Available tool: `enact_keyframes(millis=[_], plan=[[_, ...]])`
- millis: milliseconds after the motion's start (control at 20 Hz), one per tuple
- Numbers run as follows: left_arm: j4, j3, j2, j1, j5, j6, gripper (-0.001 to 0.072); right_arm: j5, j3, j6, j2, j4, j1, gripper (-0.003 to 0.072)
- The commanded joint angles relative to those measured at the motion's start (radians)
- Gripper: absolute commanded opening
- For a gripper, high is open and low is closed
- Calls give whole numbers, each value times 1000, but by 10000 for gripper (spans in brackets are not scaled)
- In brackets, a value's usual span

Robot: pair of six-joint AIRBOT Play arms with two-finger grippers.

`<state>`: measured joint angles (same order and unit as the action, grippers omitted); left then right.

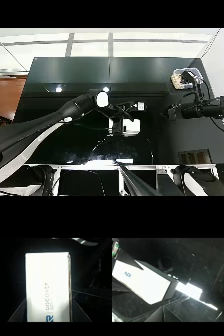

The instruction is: Fold the box and place the chain.

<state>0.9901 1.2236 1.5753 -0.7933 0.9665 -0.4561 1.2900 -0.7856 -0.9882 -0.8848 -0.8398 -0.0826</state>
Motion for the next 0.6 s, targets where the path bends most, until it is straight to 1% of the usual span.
enact_keyframes(millis=[0, 200, 500, 550], plan=[[32, 0, 16, -13, -30, -2, 717, -5, 0, 0, 0, 0, 0, 11], [50, -1, 34, -41, -55, -1, 717, -14, 0, 0, 0, 0, 0, 11], [62, -1, 61, -43, -32, -1, 706, -15, 0, 0, 0, 0, 0, 11], [68, -1, 61, -43, -24, -2, 691, -16, 0, 0, 0, 0, 0, 11]])
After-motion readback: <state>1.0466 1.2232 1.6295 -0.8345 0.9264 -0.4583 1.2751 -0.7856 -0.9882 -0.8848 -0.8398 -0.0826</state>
